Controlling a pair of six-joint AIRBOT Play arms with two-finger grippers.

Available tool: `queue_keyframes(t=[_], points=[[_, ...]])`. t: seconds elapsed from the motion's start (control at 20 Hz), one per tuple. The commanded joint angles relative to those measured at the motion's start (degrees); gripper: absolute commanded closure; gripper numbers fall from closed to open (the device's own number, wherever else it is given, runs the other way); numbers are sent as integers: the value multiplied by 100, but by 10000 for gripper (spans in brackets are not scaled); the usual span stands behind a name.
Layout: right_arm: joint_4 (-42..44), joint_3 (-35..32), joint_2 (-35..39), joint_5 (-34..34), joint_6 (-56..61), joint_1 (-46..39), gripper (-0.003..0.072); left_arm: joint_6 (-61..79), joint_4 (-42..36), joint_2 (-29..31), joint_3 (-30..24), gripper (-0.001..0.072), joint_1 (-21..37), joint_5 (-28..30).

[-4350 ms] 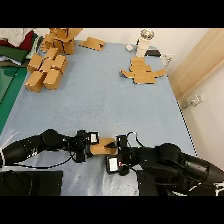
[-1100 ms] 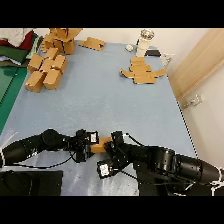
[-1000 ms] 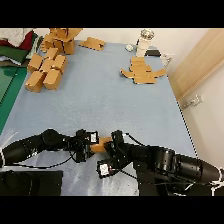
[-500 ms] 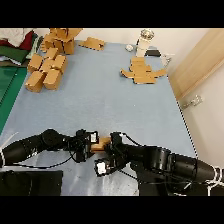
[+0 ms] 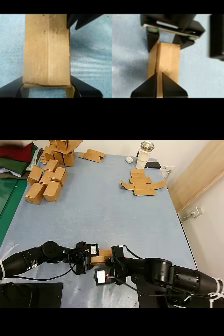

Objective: Fold the box.

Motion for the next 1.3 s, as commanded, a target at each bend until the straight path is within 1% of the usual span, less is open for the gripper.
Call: queue_keyframes(t=[0.0,0.05,0.1,0.15,0.2,0.25,0.3,0.35,0.4,0.45,0.5,0.55,0.6,0.65,0.7,0.85,0.95,1.15,1.25], points=[[61,535,463,-953,2400,7,580,0,0,4,0,327,-2,13],[61,697,654,-1187,3161,4,596,0,-2,4,0,327,-2,13],[76,741,892,-1314,4103,-33,683,0,0,4,0,327,-2,11],[190,662,1119,-1401,5010,-118,684,0,0,4,0,327,-2,13],[509,468,1351,-1438,5794,-232,684,2,0,4,0,327,-2,13],[903,170,1552,-1331,6358,-337,685,0,0,4,0,327,-2,13],[1453,-262,1749,-994,6804,-437,685,0,0,4,0,327,-2,13],[2046,-748,1897,-428,7055,-490,685,2,0,4,0,327,-2,13],[2828,-1320,1987,461,7219,-527,685,2,0,4,0,327,-4,9],[3622,-1812,2004,1482,7226,-525,684,0,0,4,0,327,-2,13],[4232,-2234,1971,2577,7232,-472,685,0,0,4,0,327,-2,13],[4365,-2448,1875,3464,7263,-396,684,0,0,4,0,327,-2,13],[4363,-2494,1740,4041,7311,-378,685,0,0,4,0,327,-2,13],[4330,-2470,1574,4439,7364,-378,685,0,0,4,0,327,-4,7],[4282,-2441,1373,4684,7405,-378,685,0,0,4,0,327,-2,11],[4256,-2363,732,4765,7469,-376,685,0,0,4,0,327,-2,15],[4133,-2350,444,4767,7530,-372,684,0,0,4,0,327,-2,13],[3786,-2350,278,4682,7768,-369,685,0,0,4,0,327,-2,13],[3781,-2350,278,4439,7766,-369,684,0,-2,4,0,327,-2,13]])
